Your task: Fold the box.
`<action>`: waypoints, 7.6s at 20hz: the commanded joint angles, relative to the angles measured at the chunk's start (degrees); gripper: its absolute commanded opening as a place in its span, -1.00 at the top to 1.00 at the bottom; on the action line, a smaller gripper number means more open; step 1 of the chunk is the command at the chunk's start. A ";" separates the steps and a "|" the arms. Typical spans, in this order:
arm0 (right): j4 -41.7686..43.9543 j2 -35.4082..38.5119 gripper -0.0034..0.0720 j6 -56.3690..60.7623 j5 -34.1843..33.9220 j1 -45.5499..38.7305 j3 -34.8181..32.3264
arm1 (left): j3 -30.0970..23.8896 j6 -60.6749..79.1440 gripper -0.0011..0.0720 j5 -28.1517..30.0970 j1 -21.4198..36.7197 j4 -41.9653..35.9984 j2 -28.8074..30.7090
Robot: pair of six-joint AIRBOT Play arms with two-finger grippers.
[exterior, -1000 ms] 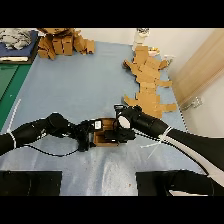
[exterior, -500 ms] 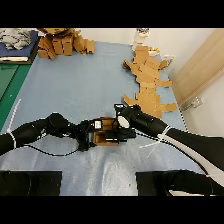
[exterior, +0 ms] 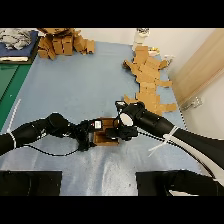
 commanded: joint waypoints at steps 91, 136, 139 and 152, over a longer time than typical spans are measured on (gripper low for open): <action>32.83 22.58 -0.29 -117.07 -41.35 -1.22 -26.64 | 0.00 -0.02 -0.45 0.57 -0.07 0.00 0.04; 33.29 41.94 0.91 1.05 -68.46 6.21 -45.33 | 0.00 -0.04 -0.45 0.59 -0.02 0.00 0.04; 33.29 38.21 0.91 1.05 -69.64 8.57 -45.33 | 0.00 -0.04 -0.45 0.55 -0.04 -0.02 0.04; 32.13 31.69 0.91 0.98 -72.48 10.62 -45.35 | 0.00 -0.02 -0.45 0.59 -0.02 0.00 0.04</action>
